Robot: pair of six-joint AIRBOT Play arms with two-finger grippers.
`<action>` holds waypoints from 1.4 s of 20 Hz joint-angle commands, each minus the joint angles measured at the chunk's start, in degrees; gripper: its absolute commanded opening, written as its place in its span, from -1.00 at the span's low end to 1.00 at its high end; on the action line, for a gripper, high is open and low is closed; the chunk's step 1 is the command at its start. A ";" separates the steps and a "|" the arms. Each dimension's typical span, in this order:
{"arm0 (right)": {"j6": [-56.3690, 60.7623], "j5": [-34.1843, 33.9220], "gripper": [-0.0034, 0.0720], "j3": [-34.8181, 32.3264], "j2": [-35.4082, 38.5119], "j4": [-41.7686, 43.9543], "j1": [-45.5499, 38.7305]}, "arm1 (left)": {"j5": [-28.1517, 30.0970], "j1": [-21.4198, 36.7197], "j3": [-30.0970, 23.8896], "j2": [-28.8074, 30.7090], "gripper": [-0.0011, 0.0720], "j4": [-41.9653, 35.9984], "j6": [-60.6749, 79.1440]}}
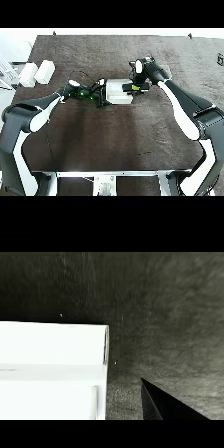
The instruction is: Fold the box and place the chain.
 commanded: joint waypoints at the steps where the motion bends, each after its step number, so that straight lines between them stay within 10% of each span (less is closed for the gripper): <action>1: -2.14 -0.09 0.26 2.45 1.18 1.27 0.17 | -0.15 0.04 0.02 0.04 0.32 0.04 0.09; 12: -14.36 -8.72 0.26 3.02 13.99 -1.03 -8.35 | -0.13 0.04 0.02 0.04 0.32 0.04 0.09; 17: -20.96 -21.00 0.26 3.04 7.63 10.14 -19.89 | -0.07 0.04 0.02 0.04 0.32 0.02 0.09; 28: -30.93 -23.65 0.14 3.13 -5.40 21.35 -22.36 | -0.07 0.04 0.02 0.04 0.32 0.04 0.09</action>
